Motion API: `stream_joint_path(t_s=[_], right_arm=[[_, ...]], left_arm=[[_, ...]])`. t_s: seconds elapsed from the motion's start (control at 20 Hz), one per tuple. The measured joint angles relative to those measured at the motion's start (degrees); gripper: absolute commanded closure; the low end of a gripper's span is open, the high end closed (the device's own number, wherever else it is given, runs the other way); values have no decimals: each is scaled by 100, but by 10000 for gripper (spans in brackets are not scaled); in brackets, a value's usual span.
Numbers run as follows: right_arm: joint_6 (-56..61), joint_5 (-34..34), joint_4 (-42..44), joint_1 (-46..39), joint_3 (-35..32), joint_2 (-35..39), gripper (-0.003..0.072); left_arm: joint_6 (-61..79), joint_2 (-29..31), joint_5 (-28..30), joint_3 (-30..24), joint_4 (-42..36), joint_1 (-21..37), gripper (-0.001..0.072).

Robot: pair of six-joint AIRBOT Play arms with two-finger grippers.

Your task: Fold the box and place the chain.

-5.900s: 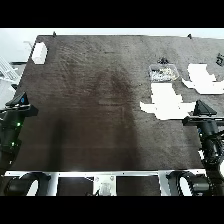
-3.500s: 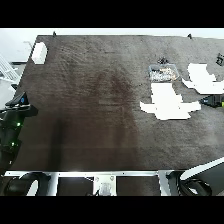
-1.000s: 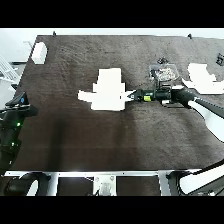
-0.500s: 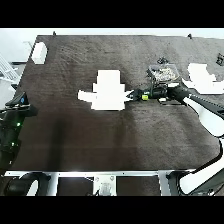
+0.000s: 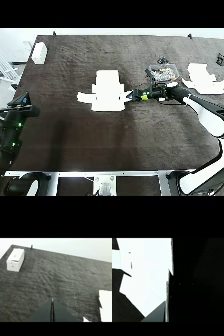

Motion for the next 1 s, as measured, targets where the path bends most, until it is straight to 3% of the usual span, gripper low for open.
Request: stream_joint_path(t_s=[0.05,0.2,0.35,0.55,0.8,1.0], right_arm=[[-7,-2,0,0,0,0,679],[-4,-7,20,0,0,-2,679],[7,-9,127,0,0,-2,679],[13,-9,208,2,0,-2,678],[2,-9,240,2,0,-2,679],[-37,-9,245,2,0,-2,678]], left_arm=[[15,-11,-35,0,11,0,131],[127,-214,-164,103,57,0,154],[356,-925,-396,544,81,0,154],[557,-2623,-1027,1622,216,0,155],[511,-4962,-2422,3283,433,-2,156],[-367,-6492,-3591,4688,1290,-2,155]])
